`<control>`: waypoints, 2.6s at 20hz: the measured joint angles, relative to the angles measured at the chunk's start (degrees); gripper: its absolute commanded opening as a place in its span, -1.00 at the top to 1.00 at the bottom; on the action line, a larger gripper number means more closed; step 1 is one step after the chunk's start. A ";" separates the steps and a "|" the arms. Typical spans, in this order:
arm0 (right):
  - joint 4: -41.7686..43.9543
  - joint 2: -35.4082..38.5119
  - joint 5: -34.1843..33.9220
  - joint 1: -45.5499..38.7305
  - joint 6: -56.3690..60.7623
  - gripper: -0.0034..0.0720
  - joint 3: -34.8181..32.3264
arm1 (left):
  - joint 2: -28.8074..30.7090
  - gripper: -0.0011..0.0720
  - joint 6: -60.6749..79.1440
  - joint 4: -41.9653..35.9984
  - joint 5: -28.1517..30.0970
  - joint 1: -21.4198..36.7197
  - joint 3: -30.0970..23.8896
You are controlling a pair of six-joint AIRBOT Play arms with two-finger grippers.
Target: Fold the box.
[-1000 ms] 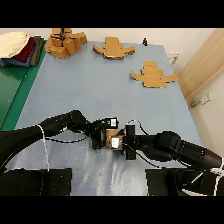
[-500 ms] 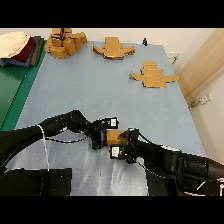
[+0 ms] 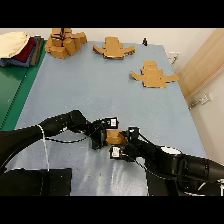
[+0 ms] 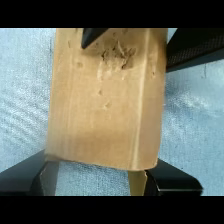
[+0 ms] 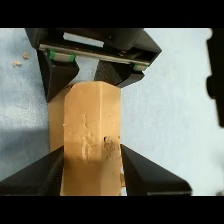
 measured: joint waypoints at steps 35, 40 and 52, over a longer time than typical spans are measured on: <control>3.39 -3.82 8.46 -3.23 0.39 -0.65 0.00 | 0.00 -0.44 0.00 0.00 -0.02 0.00 0.00; 3.28 -4.00 8.39 -3.23 0.37 -0.06 0.00 | 0.00 -0.44 -0.02 -0.02 -0.02 0.00 0.00; 3.13 -1.27 7.72 -3.23 0.35 0.34 -0.02 | 0.00 -0.44 0.00 -0.02 0.04 0.00 0.00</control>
